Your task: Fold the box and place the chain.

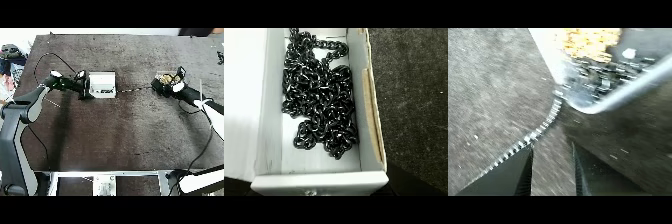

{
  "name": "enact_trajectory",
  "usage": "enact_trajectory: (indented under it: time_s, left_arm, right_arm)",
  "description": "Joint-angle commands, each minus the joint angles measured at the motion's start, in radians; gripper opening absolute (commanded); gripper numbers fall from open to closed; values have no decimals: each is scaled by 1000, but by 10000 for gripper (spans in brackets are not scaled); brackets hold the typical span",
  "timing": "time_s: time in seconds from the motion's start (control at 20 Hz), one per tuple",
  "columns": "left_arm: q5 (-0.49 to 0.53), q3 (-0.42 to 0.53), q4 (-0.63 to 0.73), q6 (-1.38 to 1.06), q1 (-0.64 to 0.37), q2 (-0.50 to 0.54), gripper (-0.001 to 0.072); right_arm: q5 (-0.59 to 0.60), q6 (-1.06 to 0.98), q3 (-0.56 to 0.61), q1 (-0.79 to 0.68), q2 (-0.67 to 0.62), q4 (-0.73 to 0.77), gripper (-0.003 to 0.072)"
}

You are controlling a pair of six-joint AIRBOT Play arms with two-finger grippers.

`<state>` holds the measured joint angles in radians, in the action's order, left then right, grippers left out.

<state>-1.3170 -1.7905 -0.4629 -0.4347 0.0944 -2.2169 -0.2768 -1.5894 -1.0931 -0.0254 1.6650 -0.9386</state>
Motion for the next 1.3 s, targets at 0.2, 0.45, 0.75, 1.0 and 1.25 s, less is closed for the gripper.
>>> enact_trajectory:
  time_s: [0.2,0.45,0.75,1.0,1.25]
  left_arm:
    - [0,0,0,0,0,0,367]
    - [0,0,0,0,0,0,368]
    - [0,0,0,0,0,0,367]
    - [0,0,0,0,0,0,367]
    - [0,0,0,0,0,0,367]
  right_arm:
    - [21,-1,-85,30,65,39,12]
    - [-101,162,-85,182,-182,39,12]
    - [0,188,-127,434,-368,27,12]
    - [92,187,-167,528,-349,20,12]
    - [92,180,-241,573,-272,57,12]
